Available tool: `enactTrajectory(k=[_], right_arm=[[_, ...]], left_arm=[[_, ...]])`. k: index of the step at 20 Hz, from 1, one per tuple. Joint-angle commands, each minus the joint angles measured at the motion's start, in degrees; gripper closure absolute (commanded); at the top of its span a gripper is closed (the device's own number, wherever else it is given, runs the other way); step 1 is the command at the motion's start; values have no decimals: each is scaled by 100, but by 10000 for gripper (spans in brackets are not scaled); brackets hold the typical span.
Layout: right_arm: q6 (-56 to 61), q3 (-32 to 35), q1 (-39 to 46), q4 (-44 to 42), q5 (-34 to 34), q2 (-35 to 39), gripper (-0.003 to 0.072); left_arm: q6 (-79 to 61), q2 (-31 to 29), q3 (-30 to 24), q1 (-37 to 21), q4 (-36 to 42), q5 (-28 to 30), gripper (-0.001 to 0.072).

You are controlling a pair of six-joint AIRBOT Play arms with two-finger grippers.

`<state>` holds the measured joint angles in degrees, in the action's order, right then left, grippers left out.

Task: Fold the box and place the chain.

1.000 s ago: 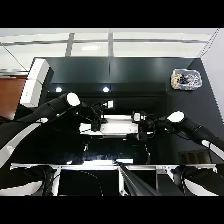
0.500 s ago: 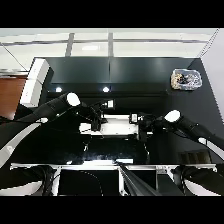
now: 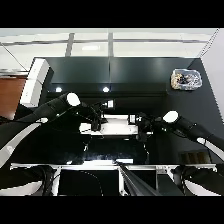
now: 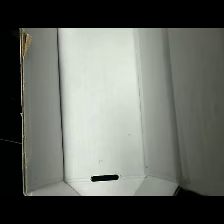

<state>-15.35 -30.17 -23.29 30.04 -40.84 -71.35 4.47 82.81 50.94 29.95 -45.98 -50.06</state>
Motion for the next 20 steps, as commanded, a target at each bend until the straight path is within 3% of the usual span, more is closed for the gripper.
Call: enactTrajectory(k=[1, 4, 5, 6, 11, 13, 16, 20], right_arm=[[20, -4, -4, 31, 17, -4, 17], [33, -4, -4, 50, 17, -4, 30], [37, -4, -4, 59, 17, -4, 157], [37, -4, -4, 66, 17, -4, 195], [37, -4, -4, 68, 15, -4, 195], [37, -4, -4, 70, 13, -4, 195], [35, -4, -4, 72, 9, -4, 195], [33, -4, -4, 92, -13, -4, 195]], left_arm=[[-2, -4, 0, -4, -4, 0, 677], [-2, -4, 0, -4, -2, 0, 677], [-2, -4, 0, -4, -2, 0, 677], [-2, -4, 0, -4, -4, 0, 677], [4, -11, 13, -4, -9, -24, 655], [52, -127, 66, -7, -160, -55, 368], [824, -597, 138, -24, -1014, -173, 9], [2514, -1287, 138, -52, -2420, -846, 11]])
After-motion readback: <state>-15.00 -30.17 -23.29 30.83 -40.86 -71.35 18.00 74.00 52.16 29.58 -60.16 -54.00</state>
